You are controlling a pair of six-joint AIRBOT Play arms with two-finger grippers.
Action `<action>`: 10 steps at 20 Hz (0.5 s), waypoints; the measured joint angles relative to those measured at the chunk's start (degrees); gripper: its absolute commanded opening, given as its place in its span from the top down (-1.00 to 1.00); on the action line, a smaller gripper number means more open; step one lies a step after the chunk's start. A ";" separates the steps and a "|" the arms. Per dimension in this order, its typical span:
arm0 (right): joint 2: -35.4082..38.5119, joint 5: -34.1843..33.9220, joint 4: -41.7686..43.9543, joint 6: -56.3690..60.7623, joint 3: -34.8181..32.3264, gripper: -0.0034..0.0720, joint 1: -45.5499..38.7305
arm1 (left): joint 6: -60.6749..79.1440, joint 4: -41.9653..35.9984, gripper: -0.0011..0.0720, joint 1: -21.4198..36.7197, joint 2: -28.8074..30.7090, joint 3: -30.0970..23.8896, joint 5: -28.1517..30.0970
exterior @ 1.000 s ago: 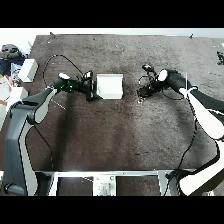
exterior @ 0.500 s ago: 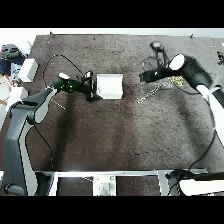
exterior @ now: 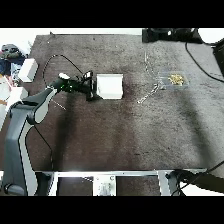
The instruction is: Fold the box and place the chain.
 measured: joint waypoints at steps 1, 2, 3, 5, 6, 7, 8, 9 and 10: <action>0.09 -0.46 -0.70 0.00 0.96 0.88 0.85 | 0.00 0.00 -0.14 0.00 0.00 0.00 0.00; 0.07 -0.59 -1.29 0.00 1.55 0.88 1.55 | 0.00 0.00 -0.14 0.00 0.00 0.00 0.00; 0.09 -0.76 -1.62 0.00 2.05 0.88 1.97 | 0.02 0.00 -0.14 0.00 0.00 0.00 0.00; 0.13 -1.44 -1.88 0.02 2.71 0.88 2.51 | 0.00 0.00 -0.14 0.00 0.00 0.00 0.00; 0.02 -1.44 -1.60 0.02 2.89 0.88 2.78 | 0.00 0.02 -0.14 0.00 0.00 0.00 0.00; -0.02 -1.60 -1.18 0.02 3.04 0.88 3.08 | 0.00 0.00 -0.14 0.00 0.00 0.00 0.00; 0.00 -2.10 -0.83 0.02 3.17 0.88 3.39 | 0.00 0.02 -0.14 0.00 0.00 0.00 0.00; -0.02 -2.60 -0.55 0.02 3.26 0.88 3.72 | 0.00 0.02 -0.14 0.00 0.00 0.00 0.00; -0.04 -3.08 -0.50 0.02 3.28 0.88 4.11 | 0.00 0.02 -0.14 0.00 0.00 0.00 0.00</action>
